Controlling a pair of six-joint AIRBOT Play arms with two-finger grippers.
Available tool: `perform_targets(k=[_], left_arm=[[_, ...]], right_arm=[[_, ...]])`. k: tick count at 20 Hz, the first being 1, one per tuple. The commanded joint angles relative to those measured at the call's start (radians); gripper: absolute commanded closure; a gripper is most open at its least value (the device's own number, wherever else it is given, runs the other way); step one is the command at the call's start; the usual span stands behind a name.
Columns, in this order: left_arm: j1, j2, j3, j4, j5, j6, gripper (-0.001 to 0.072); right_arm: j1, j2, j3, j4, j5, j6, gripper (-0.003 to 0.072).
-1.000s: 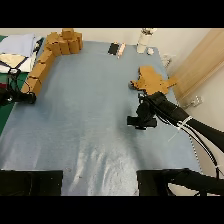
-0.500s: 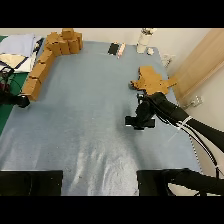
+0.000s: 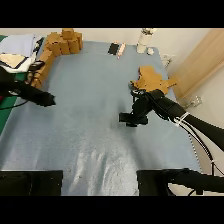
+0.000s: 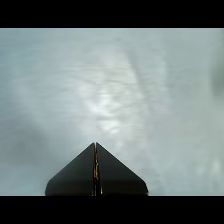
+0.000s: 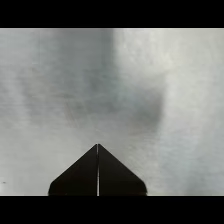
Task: Fold the box.
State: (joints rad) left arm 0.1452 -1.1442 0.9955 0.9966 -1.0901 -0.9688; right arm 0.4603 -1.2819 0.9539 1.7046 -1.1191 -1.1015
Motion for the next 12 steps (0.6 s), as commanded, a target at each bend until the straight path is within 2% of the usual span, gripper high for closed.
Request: perform_targets(k=[1, 3, 5, 12], left_arm=[[-0.298, -0.014, 0.007, -0.001, 0.050, -0.159, 0.0697], [-0.399, -0.031, 0.007, -0.002, 0.100, -0.200, 0.0697], [-0.455, -0.040, 0.006, -0.001, 0.114, -0.207, 0.0696], [-0.488, -0.040, 0.007, -0.009, 0.114, -0.207, 0.0696]], right_arm=[[0.000, -0.008, 0.051, 0.025, 0.023, -0.018, 0.0683], [0.000, -0.008, 0.056, 0.022, 0.020, -0.018, 0.0683], [0.000, -0.008, 0.056, 0.020, 0.019, -0.018, 0.0684], [0.000, -0.008, 0.056, 0.020, 0.019, -0.018, 0.0683]])
